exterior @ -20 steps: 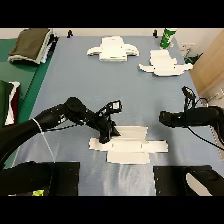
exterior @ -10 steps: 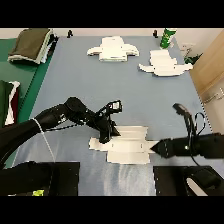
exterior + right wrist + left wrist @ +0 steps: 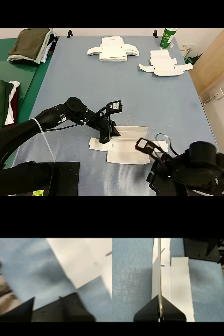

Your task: Fold the box.

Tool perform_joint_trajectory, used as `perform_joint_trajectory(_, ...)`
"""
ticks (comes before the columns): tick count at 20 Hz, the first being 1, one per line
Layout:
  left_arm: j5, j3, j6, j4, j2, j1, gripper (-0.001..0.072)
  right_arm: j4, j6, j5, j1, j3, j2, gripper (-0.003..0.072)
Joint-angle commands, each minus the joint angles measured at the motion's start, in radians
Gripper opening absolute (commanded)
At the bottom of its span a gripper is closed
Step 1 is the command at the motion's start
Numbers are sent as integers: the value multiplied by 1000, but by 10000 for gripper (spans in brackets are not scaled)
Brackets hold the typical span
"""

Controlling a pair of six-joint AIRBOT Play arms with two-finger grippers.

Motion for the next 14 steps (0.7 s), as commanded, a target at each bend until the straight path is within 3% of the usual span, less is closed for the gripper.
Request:
perform_joint_trajectory(1, -3, 0, 0, 0, -1, 0, 15, -354, 4, 106, 169, 2, -163, 537)
perform_joint_trajectory(6, -1, 0, 0, 0, -1, 0, 15, -457, 4, 218, 175, 12, -233, 537)
perform_joint_trajectory(14, -2, 0, 0, 0, -1, 0, 15, -393, -64, 206, 180, 39, -266, 537)
